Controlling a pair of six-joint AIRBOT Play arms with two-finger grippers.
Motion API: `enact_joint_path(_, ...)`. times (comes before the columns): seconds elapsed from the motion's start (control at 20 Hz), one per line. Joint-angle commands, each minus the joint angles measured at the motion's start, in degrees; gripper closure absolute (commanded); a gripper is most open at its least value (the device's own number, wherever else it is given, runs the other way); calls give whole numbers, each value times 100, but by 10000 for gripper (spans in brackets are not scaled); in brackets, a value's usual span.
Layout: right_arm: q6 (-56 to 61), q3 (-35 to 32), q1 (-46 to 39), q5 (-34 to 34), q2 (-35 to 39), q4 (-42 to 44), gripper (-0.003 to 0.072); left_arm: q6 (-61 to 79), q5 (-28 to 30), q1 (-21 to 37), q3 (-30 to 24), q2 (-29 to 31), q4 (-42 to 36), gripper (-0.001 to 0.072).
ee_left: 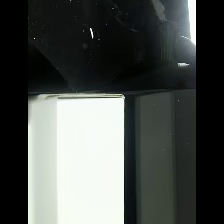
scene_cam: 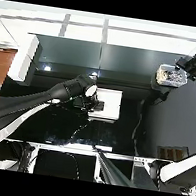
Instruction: Fold the box and place the chain.
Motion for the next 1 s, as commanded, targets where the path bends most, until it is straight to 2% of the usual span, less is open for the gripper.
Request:
enact_joint_path(0.0, -256, 708, -151, 361, -730, 162, -20, 2, -2, 2, 2, -4, 2, 684)
enact_joint_path(0.1, -372, 708, -177, 269, -841, 284, -18, 2, -2, 2, 2, -4, 2, 683)
enact_joint_path(0.2, -468, 708, -179, 267, -918, 306, 139, 2, -2, 2, 2, -4, 2, 683)
enact_joint_path(0.25, -498, 708, -179, 264, -942, 306, 161, 2, -2, 2, 2, -4, 2, 683)
enact_joint_path(0.3, -525, 708, -179, 267, -953, 306, 268, 2, -2, 2, 2, -4, 2, 683)
enact_joint_path(0.35, -533, 708, -184, 271, -951, 306, 285, 2, -2, 2, 2, -4, 0, 684)
enact_joint_path(0.4, -669, 741, -190, 326, -951, 308, 558, 2, -2, 2, 2, -4, 2, 683)
enact_joint_path(0.45, -767, 835, -192, 446, -946, 306, 671, 2, -2, 2, 2, -4, 0, 683)
enact_joint_path(0.55, -1145, 946, -190, 525, -769, 289, 671, 2, -2, 2, 2, -4, 2, 683)
enact_joint_path(0.75, -1989, 944, -177, 682, 129, 267, 672, 2, -2, 2, 2, -4, 2, 683)
enact_joint_path(0.95, -2371, 608, -267, 715, 1318, 1132, 673, 2, -2, 2, 2, -4, 2, 683)
